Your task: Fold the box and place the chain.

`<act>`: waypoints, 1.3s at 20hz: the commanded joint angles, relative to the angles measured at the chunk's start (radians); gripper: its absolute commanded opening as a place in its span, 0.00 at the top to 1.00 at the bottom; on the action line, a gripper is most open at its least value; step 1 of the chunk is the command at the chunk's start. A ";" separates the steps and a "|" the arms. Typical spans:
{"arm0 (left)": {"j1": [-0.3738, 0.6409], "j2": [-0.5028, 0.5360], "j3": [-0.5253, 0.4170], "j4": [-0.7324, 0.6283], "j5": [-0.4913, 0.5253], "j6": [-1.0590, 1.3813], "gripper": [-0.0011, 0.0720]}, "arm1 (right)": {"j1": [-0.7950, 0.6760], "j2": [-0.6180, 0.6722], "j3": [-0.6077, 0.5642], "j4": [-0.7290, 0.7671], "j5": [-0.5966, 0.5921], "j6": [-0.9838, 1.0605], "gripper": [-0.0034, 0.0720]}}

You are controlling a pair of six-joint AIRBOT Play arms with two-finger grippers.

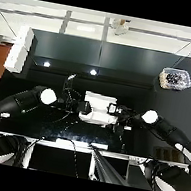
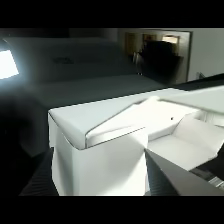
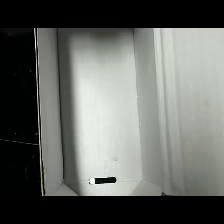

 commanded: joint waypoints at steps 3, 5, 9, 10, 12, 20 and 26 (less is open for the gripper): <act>-0.034 -0.057 0.057 0.030 0.001 -0.022 0.13 | 0.001 0.000 0.000 0.000 0.000 0.000 0.51; -0.045 -0.085 0.083 0.041 0.000 -0.025 0.13 | 0.001 0.000 0.000 0.000 0.001 0.000 0.51; -0.044 -0.099 0.089 0.042 -0.010 -0.050 0.13 | 0.001 0.000 0.000 0.000 0.001 0.000 0.51; -0.045 -0.099 0.089 0.045 -0.020 -0.050 0.13 | 0.001 0.000 0.000 0.000 0.001 0.000 0.51; -0.045 -0.099 0.089 0.082 -0.052 -0.079 0.13 | 0.001 0.000 0.000 0.000 0.001 0.000 0.51; -0.128 -0.101 0.163 0.449 -0.118 -0.332 0.13 | 0.001 0.000 0.000 0.000 0.000 0.000 0.51; -0.151 -0.185 0.260 0.536 -0.267 -0.418 0.19 | 0.001 0.000 0.000 0.000 0.000 0.000 0.51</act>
